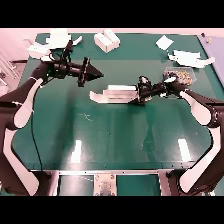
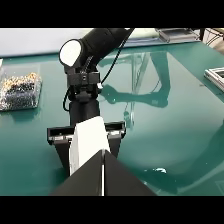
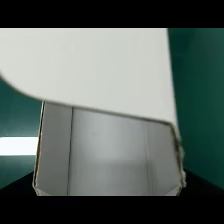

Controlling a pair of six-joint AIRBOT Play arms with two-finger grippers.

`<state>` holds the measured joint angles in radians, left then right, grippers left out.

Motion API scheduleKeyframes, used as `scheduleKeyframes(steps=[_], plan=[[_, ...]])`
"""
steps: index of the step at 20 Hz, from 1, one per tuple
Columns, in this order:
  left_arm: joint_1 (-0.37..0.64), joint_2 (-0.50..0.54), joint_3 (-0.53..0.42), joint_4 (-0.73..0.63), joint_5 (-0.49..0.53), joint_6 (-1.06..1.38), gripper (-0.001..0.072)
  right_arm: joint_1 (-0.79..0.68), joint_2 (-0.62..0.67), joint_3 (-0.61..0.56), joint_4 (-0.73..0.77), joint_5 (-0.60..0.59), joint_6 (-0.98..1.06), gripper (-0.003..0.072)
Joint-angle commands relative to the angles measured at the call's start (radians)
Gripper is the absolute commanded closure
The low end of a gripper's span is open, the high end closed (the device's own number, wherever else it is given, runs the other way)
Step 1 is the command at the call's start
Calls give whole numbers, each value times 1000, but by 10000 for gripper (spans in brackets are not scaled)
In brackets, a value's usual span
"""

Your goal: Fold the box and place the chain.

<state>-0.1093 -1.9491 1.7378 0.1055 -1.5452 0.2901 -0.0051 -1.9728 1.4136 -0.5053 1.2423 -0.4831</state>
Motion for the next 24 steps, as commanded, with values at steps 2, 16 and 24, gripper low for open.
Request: scheduleKeyframes(steps=[2,16,24], plan=[[-2,78,-128,48,129,-46,694,1,0,1,0,0,0,63],[-137,171,-468,-15,655,111,693,1,0,0,0,0,0,63],[-137,160,-457,-164,621,245,693,1,0,0,0,0,0,63]])
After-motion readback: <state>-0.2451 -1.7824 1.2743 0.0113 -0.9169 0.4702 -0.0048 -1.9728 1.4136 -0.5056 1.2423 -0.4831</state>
